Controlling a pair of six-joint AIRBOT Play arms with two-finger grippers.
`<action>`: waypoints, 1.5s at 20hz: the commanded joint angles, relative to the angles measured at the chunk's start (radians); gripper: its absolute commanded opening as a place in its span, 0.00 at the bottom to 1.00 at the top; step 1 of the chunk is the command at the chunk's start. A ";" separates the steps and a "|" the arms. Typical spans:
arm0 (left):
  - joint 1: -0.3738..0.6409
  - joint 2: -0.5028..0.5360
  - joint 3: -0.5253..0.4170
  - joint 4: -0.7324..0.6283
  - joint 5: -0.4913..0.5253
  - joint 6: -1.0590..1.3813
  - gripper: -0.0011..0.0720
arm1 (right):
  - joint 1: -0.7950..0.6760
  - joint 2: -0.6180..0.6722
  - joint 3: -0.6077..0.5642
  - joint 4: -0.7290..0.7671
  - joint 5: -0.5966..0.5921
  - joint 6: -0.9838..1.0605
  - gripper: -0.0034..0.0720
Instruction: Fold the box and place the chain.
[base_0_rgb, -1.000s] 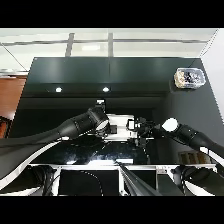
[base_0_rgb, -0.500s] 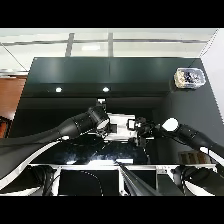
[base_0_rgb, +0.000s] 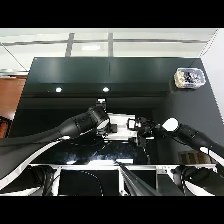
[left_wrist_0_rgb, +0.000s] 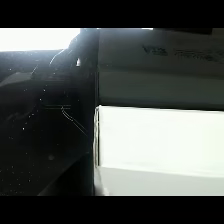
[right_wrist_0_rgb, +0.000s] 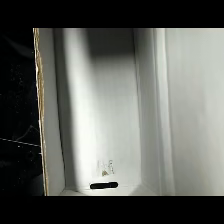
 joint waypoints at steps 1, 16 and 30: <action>0.000 -0.003 0.001 0.000 -0.001 0.000 0.05 | 0.001 0.000 0.000 0.000 0.002 0.000 0.57; 0.000 -0.017 0.001 -0.004 -0.004 0.000 0.05 | 0.001 0.000 0.000 0.001 0.001 0.000 0.57; 0.000 -0.024 0.001 -0.003 -0.003 0.000 0.05 | 0.001 0.000 0.000 0.002 0.000 0.000 0.57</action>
